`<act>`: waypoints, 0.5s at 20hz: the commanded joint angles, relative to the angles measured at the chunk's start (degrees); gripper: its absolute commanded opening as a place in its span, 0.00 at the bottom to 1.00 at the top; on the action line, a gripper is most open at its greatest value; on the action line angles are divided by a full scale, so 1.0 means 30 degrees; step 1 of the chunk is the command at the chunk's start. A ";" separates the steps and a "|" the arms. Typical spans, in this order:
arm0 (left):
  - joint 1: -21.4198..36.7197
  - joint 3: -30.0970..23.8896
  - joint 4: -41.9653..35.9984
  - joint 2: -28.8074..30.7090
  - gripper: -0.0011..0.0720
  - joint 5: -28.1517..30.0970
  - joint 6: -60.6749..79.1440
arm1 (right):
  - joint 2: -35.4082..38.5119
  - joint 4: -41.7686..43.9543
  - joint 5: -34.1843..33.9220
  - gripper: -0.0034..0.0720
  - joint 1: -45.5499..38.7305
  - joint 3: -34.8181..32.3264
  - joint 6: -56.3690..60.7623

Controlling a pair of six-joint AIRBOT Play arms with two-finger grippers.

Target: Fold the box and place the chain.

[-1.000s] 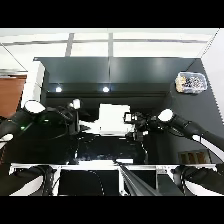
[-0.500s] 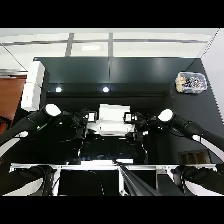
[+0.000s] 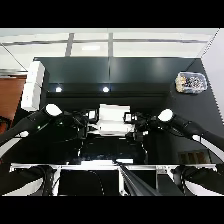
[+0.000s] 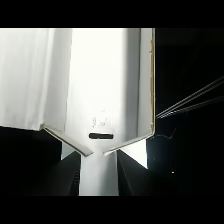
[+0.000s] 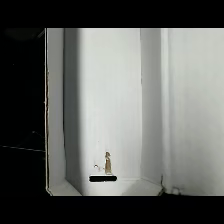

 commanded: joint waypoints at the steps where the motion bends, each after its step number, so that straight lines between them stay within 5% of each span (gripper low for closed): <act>1: -0.0029 0.0015 -0.0634 -0.0007 0.39 -0.0080 -0.0852 | -0.0007 0.0007 0.0007 0.31 -0.0015 -0.0007 0.0000; 10: -0.1049 0.0000 -0.2477 -0.0335 0.39 0.0364 -0.0984 | -0.0007 0.0007 0.0000 0.31 -0.0015 -0.0007 0.0000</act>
